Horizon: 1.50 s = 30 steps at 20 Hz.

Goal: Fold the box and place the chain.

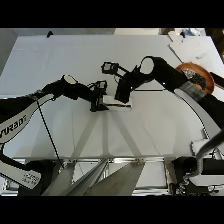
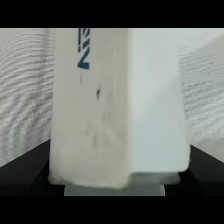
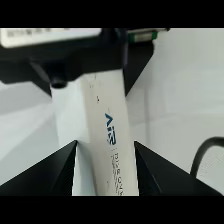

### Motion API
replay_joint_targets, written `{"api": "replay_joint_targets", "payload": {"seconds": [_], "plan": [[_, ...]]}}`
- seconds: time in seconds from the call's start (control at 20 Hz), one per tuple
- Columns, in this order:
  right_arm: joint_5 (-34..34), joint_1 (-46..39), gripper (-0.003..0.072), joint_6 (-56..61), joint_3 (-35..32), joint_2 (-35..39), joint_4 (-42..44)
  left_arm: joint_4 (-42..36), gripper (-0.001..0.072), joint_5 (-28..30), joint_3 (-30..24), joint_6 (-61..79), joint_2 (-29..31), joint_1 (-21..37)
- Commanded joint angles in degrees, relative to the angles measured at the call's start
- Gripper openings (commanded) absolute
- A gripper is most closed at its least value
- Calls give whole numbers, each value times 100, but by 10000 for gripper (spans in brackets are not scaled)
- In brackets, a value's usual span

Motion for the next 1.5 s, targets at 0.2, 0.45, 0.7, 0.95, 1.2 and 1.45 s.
{"api": "replay_joint_targets", "payload": {"seconds": [0.2, 0.45, 0.7, 0.95, 1.2, 1.45], "plan": [[-1139, 262, 327, -7, -1207, 671, -461, 2, 276, 0, 2, 13, 4, -4], [-1482, 330, 320, 136, -1600, 671, -459, 2, 276, 0, 2, 13, 4, -4], [-1499, 332, 423, 271, -1637, 699, -457, 2, 276, 0, 2, 13, 4, -4], [-1239, 444, 440, 269, -1637, 713, -507, 2, 276, 0, 2, 13, 4, -4], [-1558, 485, 540, 269, -1635, 1038, -697, 2, 276, 0, 2, 13, 4, -4], [-1744, 485, 500, 317, -1635, 1558, -876, 2, 276, 0, 2, 13, 4, -4]]}}
